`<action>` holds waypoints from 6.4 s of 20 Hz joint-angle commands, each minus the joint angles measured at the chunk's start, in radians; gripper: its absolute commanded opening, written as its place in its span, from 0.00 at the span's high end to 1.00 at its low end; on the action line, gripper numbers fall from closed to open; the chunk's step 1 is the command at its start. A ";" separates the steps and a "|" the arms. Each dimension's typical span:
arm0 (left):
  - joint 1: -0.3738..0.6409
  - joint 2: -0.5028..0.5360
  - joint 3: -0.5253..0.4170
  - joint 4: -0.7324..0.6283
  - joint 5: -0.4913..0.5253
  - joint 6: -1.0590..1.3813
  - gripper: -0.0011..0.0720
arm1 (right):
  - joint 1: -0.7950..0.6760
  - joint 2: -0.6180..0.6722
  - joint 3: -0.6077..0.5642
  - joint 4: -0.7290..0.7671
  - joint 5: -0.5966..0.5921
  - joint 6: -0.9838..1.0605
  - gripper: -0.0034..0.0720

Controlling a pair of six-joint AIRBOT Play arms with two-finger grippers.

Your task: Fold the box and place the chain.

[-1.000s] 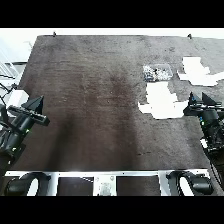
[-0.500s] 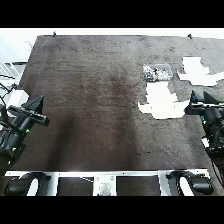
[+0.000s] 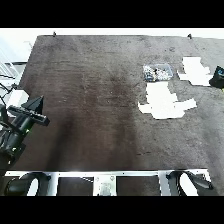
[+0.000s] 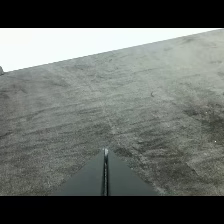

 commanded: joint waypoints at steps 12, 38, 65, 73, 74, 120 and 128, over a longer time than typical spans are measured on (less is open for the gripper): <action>0.000 0.001 0.000 0.000 0.000 0.000 0.96 | -0.420 -0.940 0.896 -0.970 1.219 0.684 0.23; 0.000 0.001 0.000 0.000 0.000 0.000 0.96 | -0.283 -1.289 1.035 -0.952 1.463 0.671 0.93; 0.000 0.001 0.000 0.000 -0.003 0.000 0.96 | 0.483 -0.816 0.321 -0.454 0.545 0.679 0.94; 0.000 0.000 0.000 -0.001 -0.106 0.001 0.23 | 0.504 -0.803 0.261 -0.426 0.461 0.530 0.94; 0.000 -0.005 0.002 -0.002 -0.111 0.001 0.23 | 0.512 -0.787 0.241 -0.396 0.427 0.491 0.94; -0.254 -1.883 1.781 0.737 -0.918 -1.035 0.26 | 0.558 -0.776 0.191 -0.314 0.312 0.205 0.93; -0.262 -1.921 1.781 0.689 -0.961 -1.001 0.27 | 0.558 -0.776 0.191 -0.314 0.312 0.201 0.93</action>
